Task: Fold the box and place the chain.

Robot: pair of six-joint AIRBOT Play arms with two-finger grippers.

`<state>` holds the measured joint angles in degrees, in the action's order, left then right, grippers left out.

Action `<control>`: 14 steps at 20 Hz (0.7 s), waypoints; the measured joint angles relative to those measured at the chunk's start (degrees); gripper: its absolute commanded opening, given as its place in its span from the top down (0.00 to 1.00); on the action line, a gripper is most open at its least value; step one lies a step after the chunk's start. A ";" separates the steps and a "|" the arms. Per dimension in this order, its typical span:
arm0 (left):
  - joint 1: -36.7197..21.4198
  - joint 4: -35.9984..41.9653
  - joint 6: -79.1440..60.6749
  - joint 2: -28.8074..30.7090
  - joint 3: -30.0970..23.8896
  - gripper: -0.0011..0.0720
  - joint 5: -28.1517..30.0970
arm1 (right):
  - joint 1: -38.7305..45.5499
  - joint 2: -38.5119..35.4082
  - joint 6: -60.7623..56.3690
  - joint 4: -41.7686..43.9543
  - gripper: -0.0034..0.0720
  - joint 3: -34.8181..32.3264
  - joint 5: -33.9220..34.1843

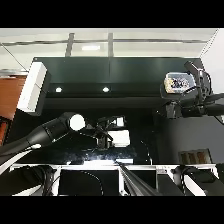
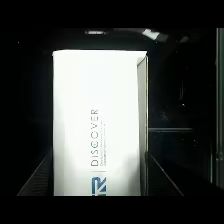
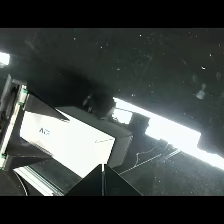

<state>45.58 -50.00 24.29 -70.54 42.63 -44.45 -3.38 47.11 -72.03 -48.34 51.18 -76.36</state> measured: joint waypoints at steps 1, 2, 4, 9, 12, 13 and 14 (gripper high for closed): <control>0.42 -0.46 0.59 -0.20 0.02 0.01 0.59 | 0.00 0.00 0.02 0.00 0.94 0.00 0.17; 0.79 -0.90 1.05 -0.55 0.02 0.01 1.09 | 0.00 0.02 0.02 -0.02 0.94 0.00 0.31; 1.55 -1.31 1.79 -1.60 -0.02 0.01 2.21 | 0.00 0.00 0.00 0.00 0.94 0.00 0.42; 3.06 -1.95 2.75 -5.11 -0.13 0.40 4.52 | 0.04 0.02 0.00 -0.74 0.94 0.00 0.87; 1.84 -3.02 3.30 -4.15 -0.13 0.46 1.62 | 0.09 0.02 0.00 -1.81 0.94 0.00 1.18; 0.37 -3.85 4.39 -3.02 -0.15 0.46 -0.26 | 0.09 0.00 0.00 -2.19 0.94 0.00 1.25; -1.60 -4.87 5.90 -1.60 -0.15 0.46 -1.84 | 0.09 0.00 0.00 -2.34 0.94 0.00 1.46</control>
<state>43.99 -54.87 30.20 -72.14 42.48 -46.28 -3.29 47.11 -72.03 -50.68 51.18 -74.89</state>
